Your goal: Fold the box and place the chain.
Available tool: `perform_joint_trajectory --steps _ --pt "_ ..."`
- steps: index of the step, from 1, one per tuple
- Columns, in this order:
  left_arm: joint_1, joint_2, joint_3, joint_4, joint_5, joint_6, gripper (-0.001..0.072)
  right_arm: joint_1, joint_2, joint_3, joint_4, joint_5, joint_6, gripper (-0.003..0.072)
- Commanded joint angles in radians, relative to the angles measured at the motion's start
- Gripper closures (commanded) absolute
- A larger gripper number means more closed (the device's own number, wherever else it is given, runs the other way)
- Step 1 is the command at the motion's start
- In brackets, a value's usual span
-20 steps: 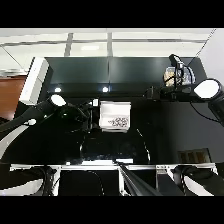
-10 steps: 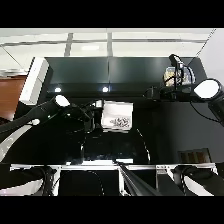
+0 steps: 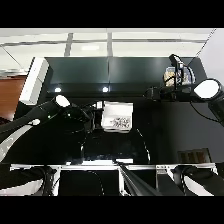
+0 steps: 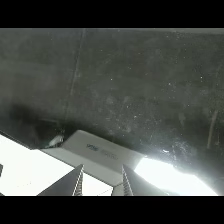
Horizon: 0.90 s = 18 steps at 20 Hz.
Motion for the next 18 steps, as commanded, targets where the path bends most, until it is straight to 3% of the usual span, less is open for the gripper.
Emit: perform_joint_trajectory --steps 1,11,13,14,15,16,17,18 --pt "0.001 -0.001 0.001 -0.002 0.048 0.008 0.0006 0.001 0.001 0.001 0.0 0.0 0.003 0.0394" --pt "-0.005 -0.001 0.011 -0.087 -0.031 0.105 0.0009 0.001 0.001 0.001 0.0 0.0 0.003 0.0394" --pt "-0.013 -0.001 0.011 -0.087 -0.032 0.104 0.0105 0.001 0.0 0.001 0.0 -0.011 0.002 0.0394" --pt "-0.014 -0.001 0.011 -0.086 -0.034 0.105 0.0233 0.001 0.0 0.001 -0.001 -0.023 0.002 0.0394" --pt "-0.018 -0.001 0.011 -0.086 -0.033 0.105 0.0259 0.001 -0.004 0.001 -0.001 -0.04 0.002 0.039" --pt "-0.018 -0.001 0.011 -0.086 -0.031 0.105 0.0261 0.001 -0.011 0.001 0.0 -0.057 0.007 0.0214" --pt "-0.018 -0.001 0.011 -0.086 -0.031 0.104 0.0272 0.001 -0.024 0.001 0.002 -0.068 0.02 -0.0034" --pt "-0.018 -0.001 0.011 -0.086 -0.031 0.104 0.0272 0.001 -0.043 0.001 0.005 -0.082 0.02 -0.0034"
